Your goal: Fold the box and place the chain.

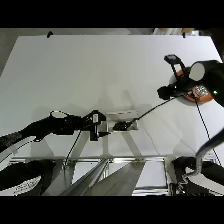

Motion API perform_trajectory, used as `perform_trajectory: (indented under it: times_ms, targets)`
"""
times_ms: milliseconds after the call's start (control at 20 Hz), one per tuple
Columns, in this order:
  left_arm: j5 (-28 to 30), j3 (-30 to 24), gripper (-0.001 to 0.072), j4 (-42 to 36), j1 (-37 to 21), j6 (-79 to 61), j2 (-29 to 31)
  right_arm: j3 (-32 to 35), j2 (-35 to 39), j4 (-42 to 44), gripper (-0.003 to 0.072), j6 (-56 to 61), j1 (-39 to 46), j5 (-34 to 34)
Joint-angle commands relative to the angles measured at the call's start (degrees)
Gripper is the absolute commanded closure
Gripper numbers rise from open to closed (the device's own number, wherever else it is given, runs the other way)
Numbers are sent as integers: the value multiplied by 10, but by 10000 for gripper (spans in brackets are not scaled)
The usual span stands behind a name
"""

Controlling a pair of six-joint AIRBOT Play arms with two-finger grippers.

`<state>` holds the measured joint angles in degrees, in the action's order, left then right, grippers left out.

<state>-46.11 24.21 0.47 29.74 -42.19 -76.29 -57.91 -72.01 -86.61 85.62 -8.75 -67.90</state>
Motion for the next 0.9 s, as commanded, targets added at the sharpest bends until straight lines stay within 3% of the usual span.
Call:
perform_trajectory:
  times_ms: [0,300,450,550,650,700,850]
  targets:
    - [0,0,507,0,0,0,0,28,-58,-3,319,1,24,27]
    - [0,0,507,0,0,0,0,28,-118,55,328,5,24,75]
    - [0,0,507,0,0,0,0,29,-134,52,397,27,24,76]
    - [0,0,507,0,0,0,0,29,-135,52,499,27,24,72]
    - [0,0,507,0,0,0,0,29,-135,52,545,26,24,63]
    - [0,0,507,0,0,0,0,29,-135,52,676,23,24,58]
    - [0,0,507,0,0,0,0,29,-103,47,670,-2,11,52]
